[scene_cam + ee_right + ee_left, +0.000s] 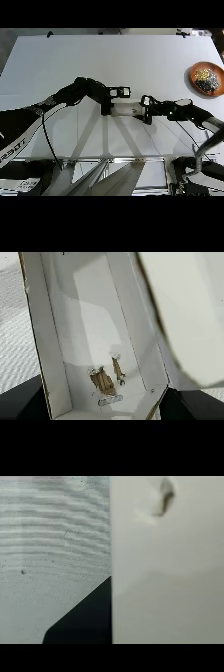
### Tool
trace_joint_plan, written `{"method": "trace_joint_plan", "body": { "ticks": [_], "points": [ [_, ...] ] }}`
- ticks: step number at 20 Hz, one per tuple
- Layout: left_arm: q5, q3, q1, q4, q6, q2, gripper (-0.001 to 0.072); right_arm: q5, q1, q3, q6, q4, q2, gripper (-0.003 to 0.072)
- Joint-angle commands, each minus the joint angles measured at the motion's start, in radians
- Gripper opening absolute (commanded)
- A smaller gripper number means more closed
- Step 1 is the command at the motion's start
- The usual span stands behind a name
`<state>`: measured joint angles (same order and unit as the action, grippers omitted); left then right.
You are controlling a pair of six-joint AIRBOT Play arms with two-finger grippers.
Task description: Fold the box and place the chain.
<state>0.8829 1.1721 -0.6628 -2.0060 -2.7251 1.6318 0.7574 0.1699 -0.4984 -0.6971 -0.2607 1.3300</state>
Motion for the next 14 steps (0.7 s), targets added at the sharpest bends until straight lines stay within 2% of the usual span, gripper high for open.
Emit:
{"method": "trace_joint_plan", "body": {
  "ticks": [1,6,14],
  "points": [
    [0.003,0.001,0.000,0.002,0.000,0.000,0.0016,0.002,-0.003,0.000,-0.040,0.018,0.018,0.0614],
    [0.003,0.001,0.000,0.002,0.000,0.000,0.0016,0.002,-0.003,0.000,-0.069,0.029,0.039,0.0614],
    [0.003,0.001,0.000,0.002,0.000,0.000,0.0016,0.015,-0.003,0.000,-0.069,0.033,0.053,0.0570]
  ]
}}
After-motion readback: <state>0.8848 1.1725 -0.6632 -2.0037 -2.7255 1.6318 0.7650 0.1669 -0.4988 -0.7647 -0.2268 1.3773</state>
